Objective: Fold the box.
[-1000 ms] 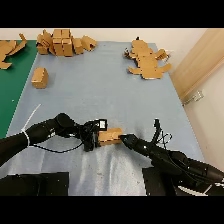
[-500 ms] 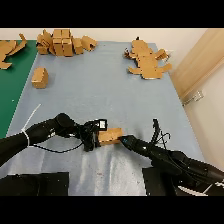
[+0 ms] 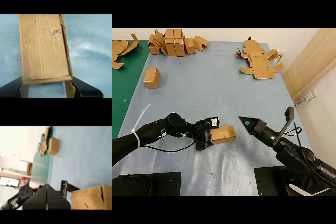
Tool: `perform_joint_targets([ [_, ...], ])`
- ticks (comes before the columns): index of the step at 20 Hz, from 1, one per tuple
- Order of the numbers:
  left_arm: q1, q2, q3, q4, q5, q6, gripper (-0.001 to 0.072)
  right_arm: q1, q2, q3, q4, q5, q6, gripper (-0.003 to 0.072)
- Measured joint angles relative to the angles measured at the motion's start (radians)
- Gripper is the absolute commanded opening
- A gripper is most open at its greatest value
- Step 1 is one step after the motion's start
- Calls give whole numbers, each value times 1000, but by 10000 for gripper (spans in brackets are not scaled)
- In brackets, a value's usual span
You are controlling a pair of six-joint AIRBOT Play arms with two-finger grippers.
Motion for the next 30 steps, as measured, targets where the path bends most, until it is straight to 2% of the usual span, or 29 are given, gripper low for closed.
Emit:
perform_joint_targets([
  [5, 33, 87, 0, 133, 209, -300, 612, -59, 30, 4, -45, -35, 0, 7],
  [7, 97, 106, 0, 179, 272, -402, 612, -66, 33, 3, -61, -53, 0, 6],
  [10, 258, 115, 0, 214, 322, -502, 611, -71, 35, 4, -74, -66, 0, 7],
  [16, 601, 119, 0, 237, 311, -569, 612, -73, 36, 4, -82, -73, 0, 7],
  [22, 876, 119, 4, 256, 325, -583, 612, -73, 36, 4, -83, -74, 1, 7],
  [25, 966, 108, 8, 262, 335, -584, 612, -73, 36, 4, -82, -74, 1, 7],
  [30, 996, 40, 64, 266, 295, -585, 612, -73, 36, 4, -82, -75, 1, 7],
])
